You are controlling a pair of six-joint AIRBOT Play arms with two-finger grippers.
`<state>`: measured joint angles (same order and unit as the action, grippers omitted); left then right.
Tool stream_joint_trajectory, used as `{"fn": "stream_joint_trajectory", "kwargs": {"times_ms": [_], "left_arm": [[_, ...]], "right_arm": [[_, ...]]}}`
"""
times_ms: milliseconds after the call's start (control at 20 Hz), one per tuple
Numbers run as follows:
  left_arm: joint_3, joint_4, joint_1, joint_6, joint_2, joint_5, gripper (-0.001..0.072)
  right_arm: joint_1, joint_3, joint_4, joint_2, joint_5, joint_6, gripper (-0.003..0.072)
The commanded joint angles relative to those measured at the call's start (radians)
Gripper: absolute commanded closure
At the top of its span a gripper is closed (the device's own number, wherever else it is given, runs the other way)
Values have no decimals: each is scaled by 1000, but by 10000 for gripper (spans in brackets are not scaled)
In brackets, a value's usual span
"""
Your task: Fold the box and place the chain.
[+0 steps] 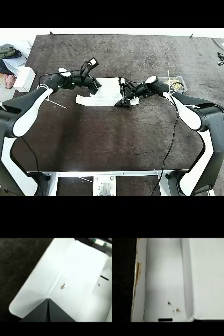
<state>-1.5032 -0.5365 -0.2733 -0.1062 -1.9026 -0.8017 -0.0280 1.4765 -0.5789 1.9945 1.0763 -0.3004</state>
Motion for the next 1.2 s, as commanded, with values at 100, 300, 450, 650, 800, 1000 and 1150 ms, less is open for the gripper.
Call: {"fn": "stream_joint_trajectory", "kwargs": {"times_ms": [100,300,450,650,800,1000,1150], "left_arm": [[-2,-10,0,-8,-32,-22,700],[-8,-8,0,28,-21,-21,699],[-51,2,14,48,0,-96,700],[-111,5,77,65,39,-277,700],[-111,-11,132,118,76,-351,701],[-110,-149,158,147,79,-480,349],[-85,-300,158,161,79,-455,46]], "right_arm": [[0,0,0,0,0,-2,292],[0,0,0,0,0,-2,292],[0,0,0,0,0,-2,292],[0,0,0,0,0,-2,292],[0,0,0,0,1,-2,292],[0,0,0,0,0,-2,292],[0,0,0,0,0,-2,292]]}}
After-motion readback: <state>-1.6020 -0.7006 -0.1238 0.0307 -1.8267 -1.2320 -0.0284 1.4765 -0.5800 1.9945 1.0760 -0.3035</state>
